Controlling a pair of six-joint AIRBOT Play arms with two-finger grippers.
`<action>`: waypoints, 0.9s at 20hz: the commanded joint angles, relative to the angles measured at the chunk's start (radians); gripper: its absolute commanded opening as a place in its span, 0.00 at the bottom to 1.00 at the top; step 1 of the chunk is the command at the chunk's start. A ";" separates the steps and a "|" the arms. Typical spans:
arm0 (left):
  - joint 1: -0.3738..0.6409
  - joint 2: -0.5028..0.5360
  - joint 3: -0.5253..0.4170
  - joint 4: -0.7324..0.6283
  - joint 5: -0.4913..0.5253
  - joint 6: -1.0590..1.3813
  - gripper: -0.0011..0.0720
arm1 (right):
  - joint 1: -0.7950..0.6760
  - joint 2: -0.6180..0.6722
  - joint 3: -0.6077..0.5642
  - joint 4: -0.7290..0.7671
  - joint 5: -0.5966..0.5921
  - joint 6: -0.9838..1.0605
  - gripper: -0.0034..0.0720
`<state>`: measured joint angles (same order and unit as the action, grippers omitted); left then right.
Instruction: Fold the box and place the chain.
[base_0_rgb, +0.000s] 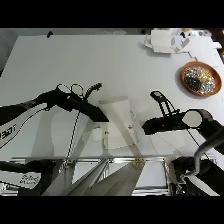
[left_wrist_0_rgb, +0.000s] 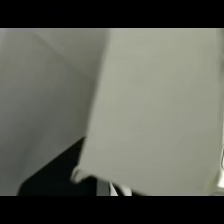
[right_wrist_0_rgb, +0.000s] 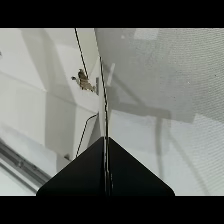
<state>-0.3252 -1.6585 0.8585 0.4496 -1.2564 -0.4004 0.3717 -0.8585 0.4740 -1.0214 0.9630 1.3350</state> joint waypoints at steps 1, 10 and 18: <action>0.019 -0.003 0.000 0.065 -0.011 0.070 0.19 | 0.001 0.000 0.000 0.000 -0.001 0.000 0.07; -0.008 0.037 0.000 0.061 0.028 0.384 0.02 | 0.001 0.000 0.024 0.052 0.002 0.000 0.57; -0.120 0.174 0.000 0.135 0.278 0.563 0.02 | 0.001 0.015 0.227 -0.106 0.216 0.001 0.62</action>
<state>-0.4053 -1.5173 0.8585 0.5564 -1.0828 0.1074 0.3721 -0.8520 0.6289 -1.0325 1.0767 1.3354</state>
